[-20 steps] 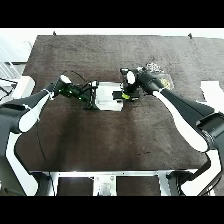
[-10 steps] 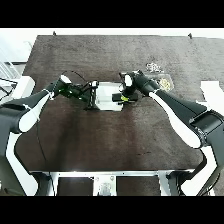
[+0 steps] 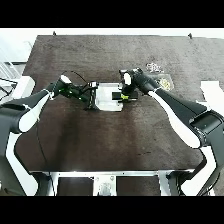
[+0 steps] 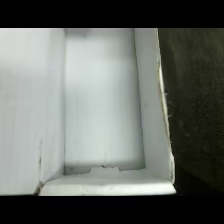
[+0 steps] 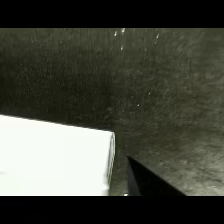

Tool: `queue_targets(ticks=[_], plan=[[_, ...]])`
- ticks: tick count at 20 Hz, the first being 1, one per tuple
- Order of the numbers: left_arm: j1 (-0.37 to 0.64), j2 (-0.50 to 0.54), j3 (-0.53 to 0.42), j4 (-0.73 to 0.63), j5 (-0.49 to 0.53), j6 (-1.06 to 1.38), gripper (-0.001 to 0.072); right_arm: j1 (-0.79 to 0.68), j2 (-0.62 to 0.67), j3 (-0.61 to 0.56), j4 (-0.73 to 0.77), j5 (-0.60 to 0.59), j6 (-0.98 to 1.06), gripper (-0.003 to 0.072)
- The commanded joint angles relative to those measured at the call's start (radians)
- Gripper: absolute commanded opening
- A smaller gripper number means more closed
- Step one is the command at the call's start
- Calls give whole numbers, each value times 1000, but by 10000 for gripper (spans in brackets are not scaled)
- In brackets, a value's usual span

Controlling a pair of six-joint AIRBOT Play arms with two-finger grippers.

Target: Fold the box and place the chain.

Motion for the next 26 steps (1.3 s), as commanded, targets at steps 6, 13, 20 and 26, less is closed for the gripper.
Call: queue_targets(ticks=[6,13,20,26], plan=[[0,0,0,-10,6,-5,347,1,6,4,6,6,6,453],[0,0,0,-10,6,-5,348,1,142,4,5,43,-34,453],[0,0,0,-10,6,-5,348,-66,342,4,-168,39,-137,453],[0,0,0,-10,7,-5,348,-309,355,-96,-162,-104,-156,350]])
